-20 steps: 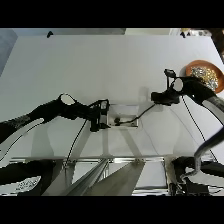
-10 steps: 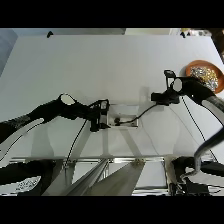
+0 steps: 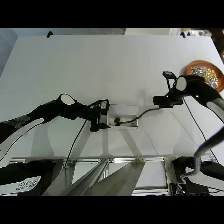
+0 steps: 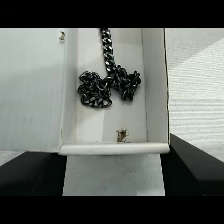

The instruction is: Fold the box and place the chain.

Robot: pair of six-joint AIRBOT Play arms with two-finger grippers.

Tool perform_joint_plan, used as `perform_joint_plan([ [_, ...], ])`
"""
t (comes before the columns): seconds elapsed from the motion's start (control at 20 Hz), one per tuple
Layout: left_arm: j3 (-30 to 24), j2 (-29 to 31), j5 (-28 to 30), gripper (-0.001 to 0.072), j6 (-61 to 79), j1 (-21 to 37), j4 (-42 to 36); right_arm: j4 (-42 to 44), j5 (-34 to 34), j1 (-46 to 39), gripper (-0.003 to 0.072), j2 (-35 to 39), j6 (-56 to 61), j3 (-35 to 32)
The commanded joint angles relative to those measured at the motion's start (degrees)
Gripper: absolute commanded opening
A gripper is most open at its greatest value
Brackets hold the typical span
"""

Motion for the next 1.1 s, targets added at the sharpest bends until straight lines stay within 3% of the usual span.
perform_joint_plan([
  [0.0, 0.0, 0.0, 0.0, 0.0275, 0.0, 0.0, 0.0, 0.2, 3.6, 0.0, 0.0022, 7.9, -4.2, 0.1],
  [0.3, 0.0, 0.0, 0.0, 0.0275, 0.0, 0.0, 0.0, 5.0, 10.2, 0.0, 0.0022, 25.7, -7.2, 0.0],
  [0.55, 0.0, 0.0, 0.0, 0.0275, 0.0, 0.0, 0.0, 15.4, 10.5, 0.0, 0.0022, 36.2, -8.4, 0.1],
  [0.85, 0.0, 0.0, 0.0, 0.0275, 0.0, 0.0, 0.0, 25.1, 10.1, 1.2, 0.0022, 39.4, -9.7, 0.0],
  [1.05, 0.0, 0.0, 0.0, 0.0275, 0.0, 0.0, 0.0, 26.6, 4.6, 8.1, 0.0022, 39.4, -9.4, 0.0],
])
